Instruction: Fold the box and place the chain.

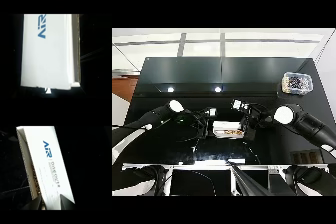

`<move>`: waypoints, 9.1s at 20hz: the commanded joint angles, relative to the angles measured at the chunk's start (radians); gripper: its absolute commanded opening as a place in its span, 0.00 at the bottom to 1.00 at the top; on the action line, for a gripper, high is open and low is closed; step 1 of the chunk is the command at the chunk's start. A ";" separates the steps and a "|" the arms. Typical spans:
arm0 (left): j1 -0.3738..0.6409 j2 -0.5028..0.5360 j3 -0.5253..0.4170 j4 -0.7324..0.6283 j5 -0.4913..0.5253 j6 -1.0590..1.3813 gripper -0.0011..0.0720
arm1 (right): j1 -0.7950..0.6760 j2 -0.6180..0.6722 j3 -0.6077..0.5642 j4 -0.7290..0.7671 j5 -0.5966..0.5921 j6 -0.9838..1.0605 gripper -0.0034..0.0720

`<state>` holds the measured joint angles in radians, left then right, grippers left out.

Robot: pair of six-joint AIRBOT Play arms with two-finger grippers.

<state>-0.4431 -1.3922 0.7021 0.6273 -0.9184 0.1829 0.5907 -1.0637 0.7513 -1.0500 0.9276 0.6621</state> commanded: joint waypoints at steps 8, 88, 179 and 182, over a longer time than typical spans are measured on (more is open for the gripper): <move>-0.001 -0.001 0.000 0.000 0.000 0.000 0.77 | 0.003 -0.001 0.000 0.001 0.036 0.001 0.42; 0.072 0.280 0.027 0.106 -0.042 -0.349 0.98 | -0.521 0.186 0.025 0.339 0.202 0.643 0.10; 0.715 -0.727 1.238 0.678 0.068 -1.369 0.76 | -0.520 0.185 0.024 0.314 0.100 0.681 0.10; 0.709 -0.727 1.311 0.679 -0.020 -1.369 0.99 | -0.520 0.185 0.024 0.315 0.102 0.681 0.10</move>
<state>0.2684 -2.1109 1.9560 1.3060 -0.8616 -1.1748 0.0704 -0.8787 0.7750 -0.7353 1.0279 1.3399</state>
